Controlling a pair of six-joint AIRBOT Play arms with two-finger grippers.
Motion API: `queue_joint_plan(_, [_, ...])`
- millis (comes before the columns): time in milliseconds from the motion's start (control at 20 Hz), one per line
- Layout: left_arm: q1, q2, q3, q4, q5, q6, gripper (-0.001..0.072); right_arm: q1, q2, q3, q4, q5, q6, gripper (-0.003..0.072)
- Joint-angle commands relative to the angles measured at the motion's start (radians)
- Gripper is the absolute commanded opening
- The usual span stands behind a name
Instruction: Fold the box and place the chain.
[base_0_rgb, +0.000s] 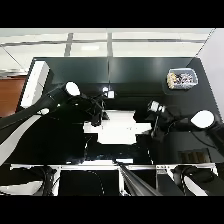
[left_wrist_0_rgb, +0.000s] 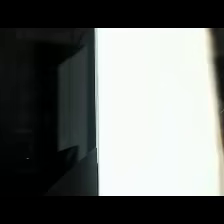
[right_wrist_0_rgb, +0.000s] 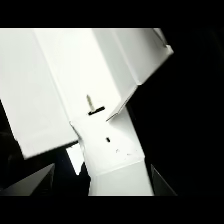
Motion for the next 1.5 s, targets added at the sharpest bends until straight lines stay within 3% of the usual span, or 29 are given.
queue_joint_plan(0, [-0.016, -0.019, -0.001, -0.006, 0.051, 0.048, 0.0030, 0.088, -0.001, -0.082, -0.016, -0.103, -0.133, 0.0685])
queue_joint_plan(450, [-0.016, -0.058, -0.001, -0.015, 0.010, 0.010, 0.0029, 0.172, -0.053, -0.108, -0.008, -0.122, -0.164, 0.0685])
queue_joint_plan(800, [-0.016, -0.058, -0.001, -0.015, -0.008, 0.010, 0.0029, 0.192, -0.115, -0.126, 0.169, -0.246, -0.172, 0.0685])
queue_joint_plan(1000, [-0.016, -0.058, -0.001, -0.014, -0.015, 0.010, 0.0029, 0.191, -0.114, -0.062, 0.072, -0.257, -0.176, 0.0685])
queue_joint_plan(1450, [-0.017, -0.058, -0.001, -0.009, -0.003, 0.010, 0.0028, 0.181, -0.120, -0.002, 0.070, -0.294, -0.194, 0.0685])
